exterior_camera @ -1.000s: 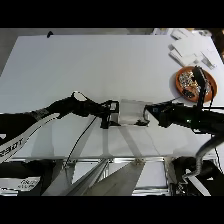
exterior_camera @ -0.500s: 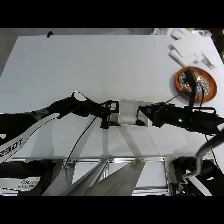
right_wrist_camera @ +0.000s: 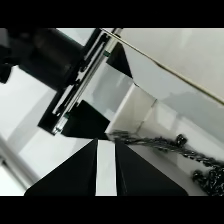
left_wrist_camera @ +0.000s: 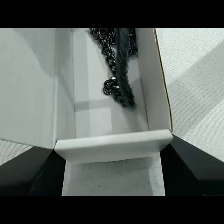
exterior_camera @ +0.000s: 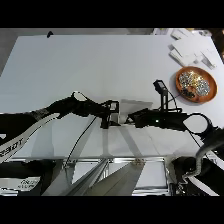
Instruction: Fold the box and place the chain.
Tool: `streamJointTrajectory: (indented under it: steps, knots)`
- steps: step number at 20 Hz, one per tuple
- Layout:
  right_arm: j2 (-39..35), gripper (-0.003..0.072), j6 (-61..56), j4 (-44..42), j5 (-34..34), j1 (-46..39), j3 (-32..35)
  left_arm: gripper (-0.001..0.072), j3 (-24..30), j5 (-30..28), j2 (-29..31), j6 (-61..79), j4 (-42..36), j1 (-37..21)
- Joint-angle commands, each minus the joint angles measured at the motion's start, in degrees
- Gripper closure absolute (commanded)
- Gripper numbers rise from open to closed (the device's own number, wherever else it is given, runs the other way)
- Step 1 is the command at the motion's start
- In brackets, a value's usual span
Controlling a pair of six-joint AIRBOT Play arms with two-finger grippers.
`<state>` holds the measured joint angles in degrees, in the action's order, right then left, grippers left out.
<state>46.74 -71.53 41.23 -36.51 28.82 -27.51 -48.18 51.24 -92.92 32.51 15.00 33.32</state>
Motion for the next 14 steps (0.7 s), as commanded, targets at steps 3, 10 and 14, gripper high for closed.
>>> streamJointTrajectory:
  steps: [3,10,14]
  knots:
    - [1.95,0.0488,0.37,0.59,4.24,1.57,-2.36,0.0624,-0.04,0.00,0.02,0.02,0.00,-0.02]
    - [-4.42,0.0566,-0.63,9.46,5.68,-12.28,-12.00,0.0624,-0.04,-0.02,0.02,0.02,0.00,-0.02]
    - [0.74,0.0669,-16.02,27.12,-3.85,-20.59,-11.54,0.0624,-0.04,0.00,0.02,0.02,0.00,-0.02]
